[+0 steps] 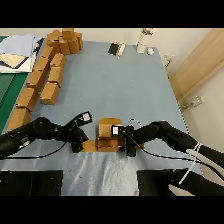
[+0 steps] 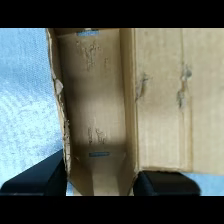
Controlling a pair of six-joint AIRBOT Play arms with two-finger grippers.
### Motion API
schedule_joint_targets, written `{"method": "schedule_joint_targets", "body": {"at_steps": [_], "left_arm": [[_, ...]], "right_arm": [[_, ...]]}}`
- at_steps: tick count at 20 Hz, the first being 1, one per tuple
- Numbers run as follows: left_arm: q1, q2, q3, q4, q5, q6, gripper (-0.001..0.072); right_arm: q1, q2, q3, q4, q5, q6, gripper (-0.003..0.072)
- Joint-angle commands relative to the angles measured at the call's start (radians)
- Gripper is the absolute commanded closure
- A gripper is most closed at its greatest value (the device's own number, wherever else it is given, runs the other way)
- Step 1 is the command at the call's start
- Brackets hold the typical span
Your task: Fold the box.
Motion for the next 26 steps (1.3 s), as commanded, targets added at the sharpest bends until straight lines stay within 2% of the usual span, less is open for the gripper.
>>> {"method": "schedule_joint_targets", "body": {"at_steps": [1,4,6,7,11,17,20,26], "left_arm": [[0.088,0.224,0.0,0.266,-0.069,-0.574,0.0697],[0.2,0.344,-0.011,0.423,-0.214,-1.021,0.0697],[0.231,0.343,-0.053,0.375,-0.293,-1.047,0.0699],[0.229,0.33,-0.082,0.333,-0.295,-1.048,0.0699],[0.162,0.229,-0.163,0.111,-0.166,-1.002,0.0699],[-0.06,0.067,-0.163,-0.026,0.071,-1.037,0.07],[-0.143,0.037,-0.158,-0.089,0.167,-1.036,0.0701],[-0.201,0.039,-0.079,-0.095,0.181,-1.039,0.0701]], "right_arm": [[0.0,0.0,0.0,0.0,0.0,0.0,0.0237],[0.0,0.0,0.0,0.0,0.0,0.0,0.0237],[0.0,0.0,0.0,0.0,0.0,0.0,0.0238],[0.0,0.0,0.0,0.0,0.0,0.0,0.0237],[0.0,0.0,0.0,0.0,0.0,0.0,0.0237],[0.0,0.0,0.0,0.0,0.0,0.0,0.0238],[0.0,0.0,0.0,0.0,0.0,0.0,0.0237],[0.0,0.0,0.0,0.0,0.0,0.0,0.0237]]}}
